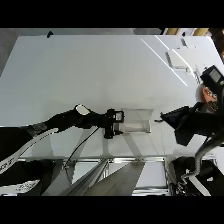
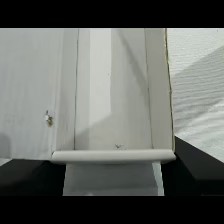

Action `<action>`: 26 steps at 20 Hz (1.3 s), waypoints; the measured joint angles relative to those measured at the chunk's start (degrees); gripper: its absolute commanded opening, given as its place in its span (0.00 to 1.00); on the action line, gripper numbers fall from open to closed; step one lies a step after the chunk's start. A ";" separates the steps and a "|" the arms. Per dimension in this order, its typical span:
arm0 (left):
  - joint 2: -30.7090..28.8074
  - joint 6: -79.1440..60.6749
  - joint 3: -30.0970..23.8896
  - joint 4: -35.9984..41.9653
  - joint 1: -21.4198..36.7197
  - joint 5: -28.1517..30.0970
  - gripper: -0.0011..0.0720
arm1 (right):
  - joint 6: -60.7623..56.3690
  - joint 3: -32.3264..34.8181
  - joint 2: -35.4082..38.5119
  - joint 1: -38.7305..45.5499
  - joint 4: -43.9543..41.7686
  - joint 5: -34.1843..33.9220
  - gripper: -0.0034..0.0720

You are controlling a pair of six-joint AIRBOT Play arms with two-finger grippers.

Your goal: Fold the box and place the chain.

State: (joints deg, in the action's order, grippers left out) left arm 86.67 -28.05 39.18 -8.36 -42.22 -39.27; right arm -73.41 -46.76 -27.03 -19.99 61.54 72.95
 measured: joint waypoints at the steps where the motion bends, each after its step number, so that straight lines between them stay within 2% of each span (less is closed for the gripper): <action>1: 0.00 -0.02 0.00 0.00 0.00 -0.02 0.39 | 0.09 0.96 -0.13 -2.29 -0.83 -1.86 0.07; 6: 0.00 0.00 0.00 0.02 0.00 0.00 0.39 | 0.35 4.68 -4.04 -10.88 -2.64 -10.95 0.07; 11: 0.00 -0.02 0.00 0.02 0.00 0.00 0.39 | 0.39 7.80 -12.81 -14.95 -2.99 -19.02 0.07; 16: 0.00 -0.02 0.00 0.00 0.00 0.00 0.39 | 0.39 8.85 -21.09 -15.78 -0.87 -21.86 0.07; 19: 0.00 -0.02 -0.02 0.00 0.00 0.00 0.39 | 0.24 9.03 -23.63 -15.89 0.57 -22.29 0.09; 21: 0.00 -0.02 0.00 0.00 0.00 0.00 0.39 | -0.31 9.03 -24.41 -15.89 1.92 -22.32 0.40; 22: 0.00 0.00 0.00 0.00 0.00 0.00 0.39 | -0.48 9.03 -24.57 -15.89 2.71 -22.03 0.43; 24: 0.00 -0.02 0.00 0.00 0.00 0.02 0.39 | -0.76 8.17 -24.30 -15.89 4.07 -20.06 0.43; 25: 0.00 -0.02 -0.02 0.00 0.00 0.00 0.39 | -0.68 7.19 -23.78 -15.89 4.81 -18.56 0.38; 26: 0.00 -0.02 0.00 0.00 0.00 0.00 0.39 | 0.26 5.68 -23.04 -15.80 5.92 -16.52 0.28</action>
